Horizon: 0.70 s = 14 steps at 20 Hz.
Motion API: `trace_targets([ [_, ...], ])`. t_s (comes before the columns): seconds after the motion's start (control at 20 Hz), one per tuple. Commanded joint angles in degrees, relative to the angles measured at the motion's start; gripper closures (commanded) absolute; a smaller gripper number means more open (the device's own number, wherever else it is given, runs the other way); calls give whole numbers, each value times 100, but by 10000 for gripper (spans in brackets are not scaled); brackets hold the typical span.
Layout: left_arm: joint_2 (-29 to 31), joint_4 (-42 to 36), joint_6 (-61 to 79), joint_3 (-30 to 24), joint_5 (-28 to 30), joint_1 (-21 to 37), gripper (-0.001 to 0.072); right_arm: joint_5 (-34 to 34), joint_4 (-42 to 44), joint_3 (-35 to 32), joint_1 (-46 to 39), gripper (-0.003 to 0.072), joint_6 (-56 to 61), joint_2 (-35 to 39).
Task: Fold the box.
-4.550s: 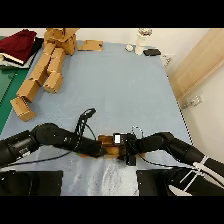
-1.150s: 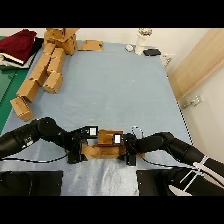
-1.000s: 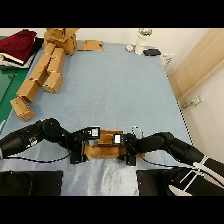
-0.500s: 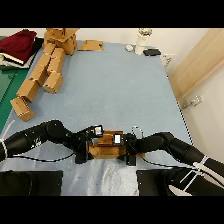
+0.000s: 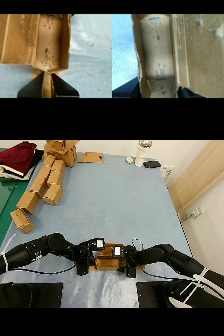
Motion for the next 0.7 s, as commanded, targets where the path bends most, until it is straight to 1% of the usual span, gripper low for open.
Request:
trace_targets([
  [0.0, 0, -52, 83, 7, 79, 0, 582, 0, 0, 0, 4, 181, 2, -2],
  [0.15, 0, -131, 83, 7, 177, -72, 582, 0, 0, 0, 4, 181, 2, -2],
  [0.25, 0, -138, 83, 4, 350, -164, 584, 0, 0, 0, 4, 181, 2, 0],
  [0.3, -2, -151, 83, 4, 446, -216, 603, 0, 0, 0, 4, 181, 2, 0],
  [0.5, -2, -175, 83, 4, 695, -407, 602, 0, 0, 0, 4, 181, 2, 0],
  [0.6, -2, -173, 83, 4, 719, -426, 599, 0, 0, 0, 4, 181, 2, -2],
  [0.65, -2, -173, 81, 4, 713, -426, 566, 0, 0, 0, 4, 181, 2, 0],
])
